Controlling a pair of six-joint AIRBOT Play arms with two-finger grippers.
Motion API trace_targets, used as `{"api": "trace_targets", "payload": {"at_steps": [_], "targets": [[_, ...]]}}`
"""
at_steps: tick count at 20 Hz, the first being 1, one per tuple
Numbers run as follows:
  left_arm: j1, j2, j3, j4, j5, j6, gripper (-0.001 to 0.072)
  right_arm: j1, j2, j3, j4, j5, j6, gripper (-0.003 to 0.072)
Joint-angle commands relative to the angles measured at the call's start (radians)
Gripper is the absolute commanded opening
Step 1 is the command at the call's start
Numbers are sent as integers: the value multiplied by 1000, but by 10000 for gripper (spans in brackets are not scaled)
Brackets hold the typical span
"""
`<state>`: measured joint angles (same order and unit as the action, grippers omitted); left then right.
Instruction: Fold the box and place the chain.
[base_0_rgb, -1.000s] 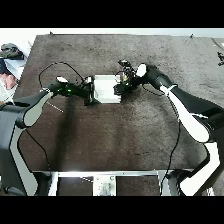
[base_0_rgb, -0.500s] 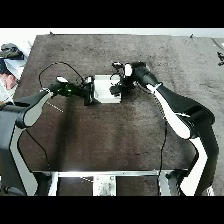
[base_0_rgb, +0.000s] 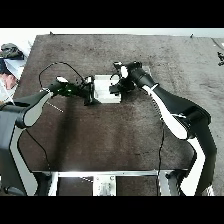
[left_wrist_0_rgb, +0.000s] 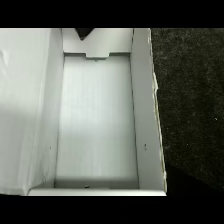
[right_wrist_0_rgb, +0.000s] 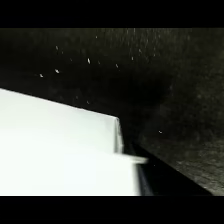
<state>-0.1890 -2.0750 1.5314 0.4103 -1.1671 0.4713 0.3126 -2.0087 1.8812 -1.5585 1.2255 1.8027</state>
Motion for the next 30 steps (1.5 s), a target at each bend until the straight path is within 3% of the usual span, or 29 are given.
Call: {"api": "trace_targets", "payload": {"at_steps": [1,3,4,5,10,11,13,14,17,18,20,23,24,25,26,30], "targets": [[0,0,0,0,0,0,345,15,-12,1,-13,-11,28,396],[0,0,0,0,0,0,345,21,-26,1,-22,-10,36,395],[0,0,0,0,0,0,345,26,-28,1,-40,-8,47,314],[0,0,0,0,0,0,345,31,-28,1,-63,-6,58,291],[0,0,0,0,0,0,345,35,-27,1,-106,19,108,288],[0,0,0,0,0,0,345,35,-27,1,-106,20,111,208],[0,0,0,0,0,0,345,35,-27,1,-107,18,142,150],[0,0,0,0,0,0,345,35,-27,1,-107,12,151,54],[0,0,0,0,0,0,345,39,-27,1,-106,-2,166,49],[0,0,0,0,0,0,345,40,-27,1,-106,-4,166,71],[0,0,0,0,0,0,345,39,-26,1,-106,-1,165,308],[0,0,0,0,0,0,345,39,-19,1,-106,8,154,311],[0,0,0,0,0,0,345,39,-14,1,-106,16,154,347],[0,0,0,0,0,0,345,39,-7,1,-106,23,137,499],[0,0,0,0,0,0,345,39,0,1,-106,36,118,547],[0,0,0,0,0,0,345,37,63,1,-107,22,49,544]]}}
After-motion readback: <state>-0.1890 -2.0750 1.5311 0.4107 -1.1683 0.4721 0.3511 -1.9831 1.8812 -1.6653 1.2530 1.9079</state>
